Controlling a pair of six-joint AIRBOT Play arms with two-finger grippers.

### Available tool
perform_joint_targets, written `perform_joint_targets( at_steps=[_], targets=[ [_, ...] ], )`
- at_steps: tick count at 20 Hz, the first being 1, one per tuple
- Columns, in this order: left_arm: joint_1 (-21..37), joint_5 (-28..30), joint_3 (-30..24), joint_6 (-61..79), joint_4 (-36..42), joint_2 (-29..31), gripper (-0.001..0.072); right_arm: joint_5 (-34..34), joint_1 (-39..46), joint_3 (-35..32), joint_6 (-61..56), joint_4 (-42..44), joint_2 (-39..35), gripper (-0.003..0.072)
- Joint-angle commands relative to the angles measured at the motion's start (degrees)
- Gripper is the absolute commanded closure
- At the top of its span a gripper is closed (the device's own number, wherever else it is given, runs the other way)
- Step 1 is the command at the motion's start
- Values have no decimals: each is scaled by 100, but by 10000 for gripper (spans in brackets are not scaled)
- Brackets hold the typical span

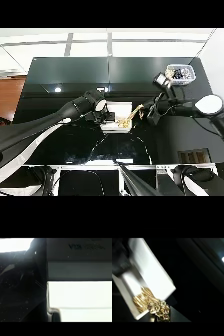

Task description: Fold the box and place the chain.

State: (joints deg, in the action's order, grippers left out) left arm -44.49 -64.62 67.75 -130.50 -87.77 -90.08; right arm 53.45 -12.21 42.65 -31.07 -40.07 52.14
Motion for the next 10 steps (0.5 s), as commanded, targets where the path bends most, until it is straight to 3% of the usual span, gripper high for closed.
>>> perform_joint_targets(
  at_steps=[1, 4, 10],
  targets=[
    [-4, 2, 0, 2, 2, 4, 679, 616, 15, 476, -841, 1357, -199, 669],
    [-4, 4, 0, 2, 0, 4, 679, 483, -162, 470, -870, 2365, -140, 669],
    [-4, 2, 0, 2, -2, 4, 679, -289, -734, 26, -1718, 1095, 407, 667]
  ],
)
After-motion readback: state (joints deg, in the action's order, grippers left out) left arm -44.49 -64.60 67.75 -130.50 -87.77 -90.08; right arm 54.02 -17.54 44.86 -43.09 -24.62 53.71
